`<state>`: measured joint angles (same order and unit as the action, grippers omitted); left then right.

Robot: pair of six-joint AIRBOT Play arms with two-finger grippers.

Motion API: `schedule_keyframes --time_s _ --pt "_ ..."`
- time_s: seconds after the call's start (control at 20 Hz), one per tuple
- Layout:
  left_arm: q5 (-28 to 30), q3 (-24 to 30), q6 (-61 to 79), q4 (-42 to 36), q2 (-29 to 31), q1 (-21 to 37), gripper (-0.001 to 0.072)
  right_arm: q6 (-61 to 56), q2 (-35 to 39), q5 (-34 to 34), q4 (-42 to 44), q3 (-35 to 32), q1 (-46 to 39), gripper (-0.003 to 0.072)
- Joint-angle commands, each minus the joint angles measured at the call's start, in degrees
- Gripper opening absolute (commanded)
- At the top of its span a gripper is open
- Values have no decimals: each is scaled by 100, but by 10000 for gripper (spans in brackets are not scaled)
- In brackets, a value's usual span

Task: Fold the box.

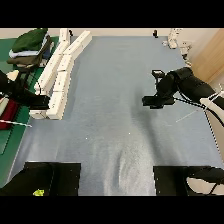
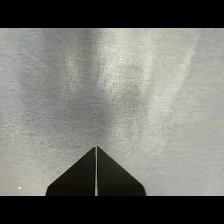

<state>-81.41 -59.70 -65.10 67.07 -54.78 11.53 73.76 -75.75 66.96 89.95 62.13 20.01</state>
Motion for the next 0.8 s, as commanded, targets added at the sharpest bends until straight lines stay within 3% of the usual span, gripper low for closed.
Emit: schedule_keyframes --time_s 0.0,0.35,0.55,0.75 --pt "-243 -297 -127 -1084 74 -284 8 0 -2 -2 2 4 -2 20" --pt "1565 155 -680 -960 39 -2557 13 0 -2 0 2 4 -2 20" --pt "1735 155 -675 -964 -50 -3012 13 0 -2 -2 2 4 -2 20" --pt "1740 153 -675 -986 -50 -3047 13 0 -2 0 2 4 -2 20"
